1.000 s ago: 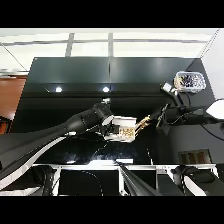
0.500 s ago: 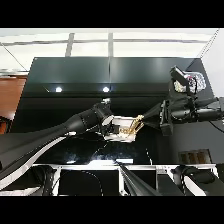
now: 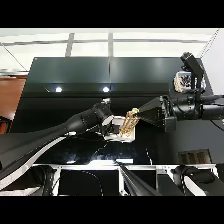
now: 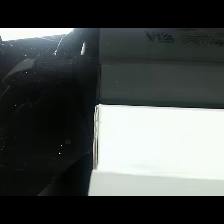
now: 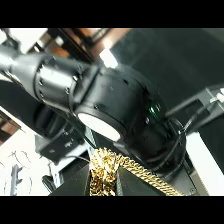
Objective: Fold the box and place the chain.
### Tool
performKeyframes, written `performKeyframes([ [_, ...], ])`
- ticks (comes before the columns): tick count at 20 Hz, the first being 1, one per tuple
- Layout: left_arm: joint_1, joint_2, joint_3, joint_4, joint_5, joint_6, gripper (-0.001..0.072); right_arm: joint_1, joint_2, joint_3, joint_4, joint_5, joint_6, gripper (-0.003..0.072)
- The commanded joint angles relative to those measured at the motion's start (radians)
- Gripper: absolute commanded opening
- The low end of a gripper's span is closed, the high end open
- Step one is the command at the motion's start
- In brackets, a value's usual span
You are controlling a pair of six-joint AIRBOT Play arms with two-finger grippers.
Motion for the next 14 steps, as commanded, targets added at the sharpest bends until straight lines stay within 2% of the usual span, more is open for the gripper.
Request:
performKeyframes([
  [1, 0.0, -0.001, 0.0, 0.0, 0.0, 0.0, 0.0032, -0.001, 0.0, 0.001, 0.023, -0.028, 0.0, 0.001],
  [14, 0.0, -0.001, 0.0, 0.0, 0.0, 0.0, 0.0031, 0.0, -0.028, 0.001, -0.058, -0.032, 0.011, 0.001],
])
